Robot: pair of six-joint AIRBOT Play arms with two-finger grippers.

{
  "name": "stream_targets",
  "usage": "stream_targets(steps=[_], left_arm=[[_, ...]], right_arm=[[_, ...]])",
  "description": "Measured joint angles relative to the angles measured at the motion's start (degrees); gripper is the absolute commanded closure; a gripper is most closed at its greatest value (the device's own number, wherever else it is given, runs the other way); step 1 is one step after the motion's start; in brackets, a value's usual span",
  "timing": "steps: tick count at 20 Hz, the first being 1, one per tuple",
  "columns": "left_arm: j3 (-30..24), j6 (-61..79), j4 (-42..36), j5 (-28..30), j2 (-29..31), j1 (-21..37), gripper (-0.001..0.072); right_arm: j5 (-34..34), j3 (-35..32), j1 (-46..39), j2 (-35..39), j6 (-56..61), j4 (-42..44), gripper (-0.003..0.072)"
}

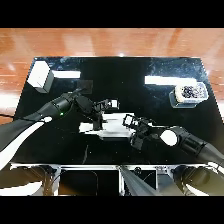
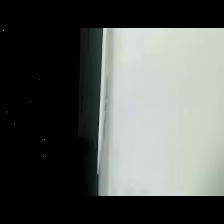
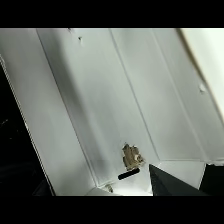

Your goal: Fold the box and place the chain.

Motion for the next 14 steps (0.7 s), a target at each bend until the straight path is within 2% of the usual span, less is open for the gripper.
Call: stream_targets(steps=[8, 14], left_arm=[[0.0, 0.0, 0.1, 0.4, 0.0, 0.0, 0.0689], [0.0, 0.1, 0.1, 0.7, 0.0, 0.0, 0.0689]], right_arm=[[1.1, 0.0, 0.0, 3.9, 2.5, -4.4, -0.0034], [-3.8, 0.0, -0.1, 4.3, 1.0, -5.5, -0.0034]])
